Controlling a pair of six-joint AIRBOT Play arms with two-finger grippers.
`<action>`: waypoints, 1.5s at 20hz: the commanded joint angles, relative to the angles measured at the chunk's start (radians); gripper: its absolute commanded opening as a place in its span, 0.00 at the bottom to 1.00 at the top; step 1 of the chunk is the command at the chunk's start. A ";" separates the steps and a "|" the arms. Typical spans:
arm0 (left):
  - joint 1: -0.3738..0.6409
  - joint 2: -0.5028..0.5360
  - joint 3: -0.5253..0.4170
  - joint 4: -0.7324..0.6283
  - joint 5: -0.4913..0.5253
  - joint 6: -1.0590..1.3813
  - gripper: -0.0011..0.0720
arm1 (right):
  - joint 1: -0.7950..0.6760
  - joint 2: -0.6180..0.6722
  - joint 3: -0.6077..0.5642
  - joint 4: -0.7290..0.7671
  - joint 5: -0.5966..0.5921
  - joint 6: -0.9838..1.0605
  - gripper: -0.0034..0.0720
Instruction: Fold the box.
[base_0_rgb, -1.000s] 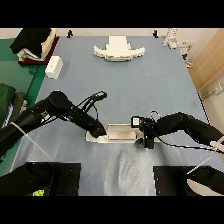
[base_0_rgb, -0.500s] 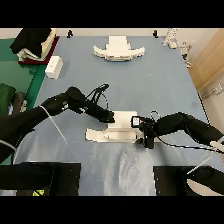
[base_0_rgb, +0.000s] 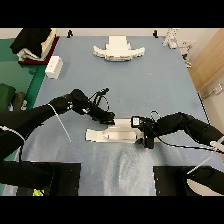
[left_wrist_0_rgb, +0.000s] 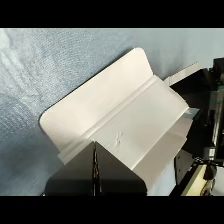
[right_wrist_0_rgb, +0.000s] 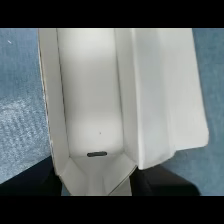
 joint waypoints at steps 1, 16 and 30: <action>0.001 0.025 0.017 -0.012 -0.039 0.062 0.03 | 0.001 0.000 0.000 0.000 0.000 0.000 0.72; -0.114 0.639 -0.179 0.289 -0.082 0.469 0.03 | 0.001 0.000 0.000 0.000 0.000 0.000 0.72; -0.025 0.469 -0.328 0.213 0.085 0.991 0.96 | 0.001 0.000 0.000 0.000 0.000 0.001 0.72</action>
